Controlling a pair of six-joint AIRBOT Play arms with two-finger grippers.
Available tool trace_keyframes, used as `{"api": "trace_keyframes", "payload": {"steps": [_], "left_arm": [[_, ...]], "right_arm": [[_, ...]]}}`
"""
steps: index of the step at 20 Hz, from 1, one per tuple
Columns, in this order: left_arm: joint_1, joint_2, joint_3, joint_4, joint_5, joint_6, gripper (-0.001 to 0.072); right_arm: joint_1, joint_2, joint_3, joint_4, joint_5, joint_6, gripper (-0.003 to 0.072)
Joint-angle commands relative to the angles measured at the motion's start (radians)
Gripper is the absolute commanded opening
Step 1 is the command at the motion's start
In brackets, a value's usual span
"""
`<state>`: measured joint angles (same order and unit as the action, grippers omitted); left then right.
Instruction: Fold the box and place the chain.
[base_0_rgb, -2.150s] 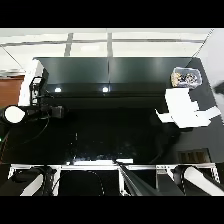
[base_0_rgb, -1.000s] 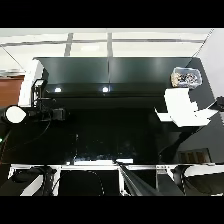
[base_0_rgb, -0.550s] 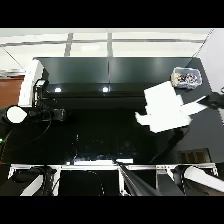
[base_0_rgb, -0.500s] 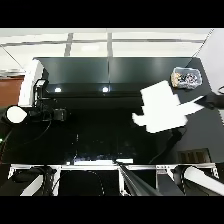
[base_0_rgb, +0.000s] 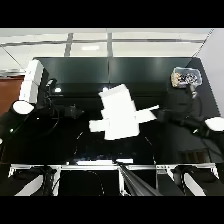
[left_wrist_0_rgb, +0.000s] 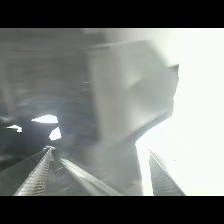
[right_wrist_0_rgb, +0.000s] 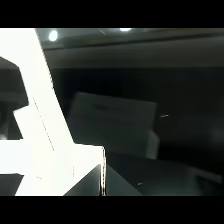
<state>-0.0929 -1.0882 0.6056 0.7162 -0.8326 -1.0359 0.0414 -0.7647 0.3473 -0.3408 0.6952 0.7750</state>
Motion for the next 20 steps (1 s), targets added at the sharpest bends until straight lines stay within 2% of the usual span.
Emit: {"api": "trace_keyframes", "payload": {"steps": [1,2,5,8,9,13,17,18,20], "left_arm": [[0.0,-0.188,0.068,-0.201,-0.179,0.145,0.0703],[-0.006,-0.246,0.103,-0.21,-0.234,0.156,0.0703],[-0.014,-0.38,0.185,-0.212,-0.291,0.174,0.0703],[-0.016,-0.491,0.254,-0.303,-0.47,0.345,0.0703],[-0.019,-0.52,0.275,-0.317,-0.517,0.381,0.0703],[-0.055,-0.604,0.378,-0.256,-0.558,0.414,0.0703],[-0.077,-0.666,0.47,-0.226,-0.686,0.53,0.0683],[-0.079,-0.682,0.485,-0.219,-0.699,0.536,0.0636],[-0.078,-0.697,0.499,-0.193,-0.708,0.563,0.0466]], "right_arm": [[0.233,0.036,-0.088,0.053,-0.28,0.032,0.0013],[0.26,0.036,-0.09,0.052,-0.299,0.033,0.0013],[0.274,0.036,-0.09,0.053,-0.296,0.033,0.0013],[0.274,0.036,-0.09,0.053,-0.29,0.041,0.0013],[0.274,0.036,-0.09,0.053,-0.285,0.042,0.0014],[0.274,0.036,-0.09,0.053,-0.266,0.043,0.0014],[0.274,0.036,-0.09,0.053,-0.267,0.043,0.0013],[0.273,0.036,-0.09,0.053,-0.267,0.043,0.0013],[0.273,0.036,-0.09,0.053,-0.266,0.044,0.0014]]}}
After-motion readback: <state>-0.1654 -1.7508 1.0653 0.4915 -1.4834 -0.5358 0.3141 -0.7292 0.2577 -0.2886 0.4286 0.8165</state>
